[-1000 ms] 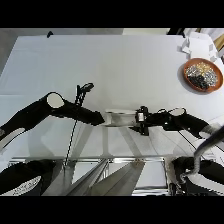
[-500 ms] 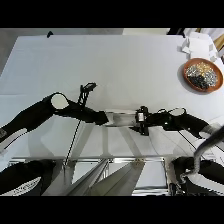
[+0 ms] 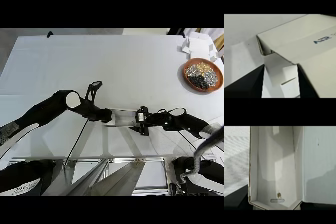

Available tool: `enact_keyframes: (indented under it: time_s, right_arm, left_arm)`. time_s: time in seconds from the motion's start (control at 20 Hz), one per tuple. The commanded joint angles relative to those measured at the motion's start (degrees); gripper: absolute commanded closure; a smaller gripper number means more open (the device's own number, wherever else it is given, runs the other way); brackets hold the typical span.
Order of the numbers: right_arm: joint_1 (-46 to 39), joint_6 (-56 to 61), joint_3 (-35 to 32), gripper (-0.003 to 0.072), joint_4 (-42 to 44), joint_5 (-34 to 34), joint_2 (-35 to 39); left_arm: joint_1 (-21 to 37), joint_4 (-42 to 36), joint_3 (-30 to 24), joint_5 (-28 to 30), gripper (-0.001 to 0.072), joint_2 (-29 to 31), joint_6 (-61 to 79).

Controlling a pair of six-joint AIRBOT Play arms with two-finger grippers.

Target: Fold the box and place the chain.

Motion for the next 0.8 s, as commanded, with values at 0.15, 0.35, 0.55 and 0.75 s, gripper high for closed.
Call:
enact_keyframes:
  time_s: [0.15,0.35,0.55,0.75]
  right_arm:
    - [0.0,0.0,0.0,0.0350,0.0,0.0,0.0]
    - [0.0,0.0,0.0,0.0350,0.0,0.0,0.0]
    - [0.0,0.0,0.0,0.0350,0.0,0.0,0.0]
    - [0.0,0.0,0.0,0.0350,0.0,0.0,0.0]
  left_arm:
    - [-3.2,7.7,3.3,-1.5,0.0257,-1.8,-10.9]
    - [-4.6,12.2,5.1,-2.6,0.0258,-2.4,-17.0]
    - [-6.7,15.7,8.8,-5.3,0.0258,-5.1,-20.7]
    - [-8.2,17.3,12.2,-9.7,0.0257,-8.5,-23.4]
